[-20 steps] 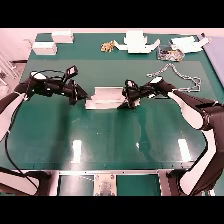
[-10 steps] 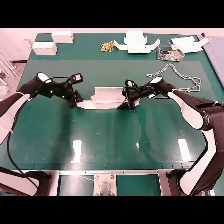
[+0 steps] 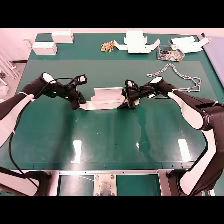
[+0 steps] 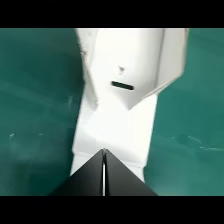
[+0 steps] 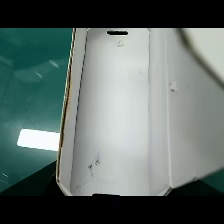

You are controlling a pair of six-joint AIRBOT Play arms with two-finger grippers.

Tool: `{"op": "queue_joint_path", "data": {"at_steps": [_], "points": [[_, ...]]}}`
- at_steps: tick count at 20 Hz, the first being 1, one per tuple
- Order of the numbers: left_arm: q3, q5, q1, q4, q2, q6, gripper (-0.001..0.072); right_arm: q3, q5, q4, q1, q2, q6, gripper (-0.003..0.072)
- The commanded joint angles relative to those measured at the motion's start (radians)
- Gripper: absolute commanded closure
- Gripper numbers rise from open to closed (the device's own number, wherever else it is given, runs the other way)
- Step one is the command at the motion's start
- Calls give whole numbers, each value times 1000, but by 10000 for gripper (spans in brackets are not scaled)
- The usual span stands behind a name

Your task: Fold the box and place the chain.

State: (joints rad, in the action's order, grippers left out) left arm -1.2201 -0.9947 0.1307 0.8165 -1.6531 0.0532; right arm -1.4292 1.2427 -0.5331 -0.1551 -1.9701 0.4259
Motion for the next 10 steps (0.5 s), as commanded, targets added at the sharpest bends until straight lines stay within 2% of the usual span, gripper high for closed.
{"op": "queue_joint_path", "data": {"at_steps": [1,2,10], "points": [[1,7,14,-85,-8,-13,551,0,0,0,0,0,0,120],[1,7,14,-120,-15,-19,479,0,0,0,0,0,0,120],[2,5,14,-151,-30,-21,476,0,0,0,0,0,0,120]]}}
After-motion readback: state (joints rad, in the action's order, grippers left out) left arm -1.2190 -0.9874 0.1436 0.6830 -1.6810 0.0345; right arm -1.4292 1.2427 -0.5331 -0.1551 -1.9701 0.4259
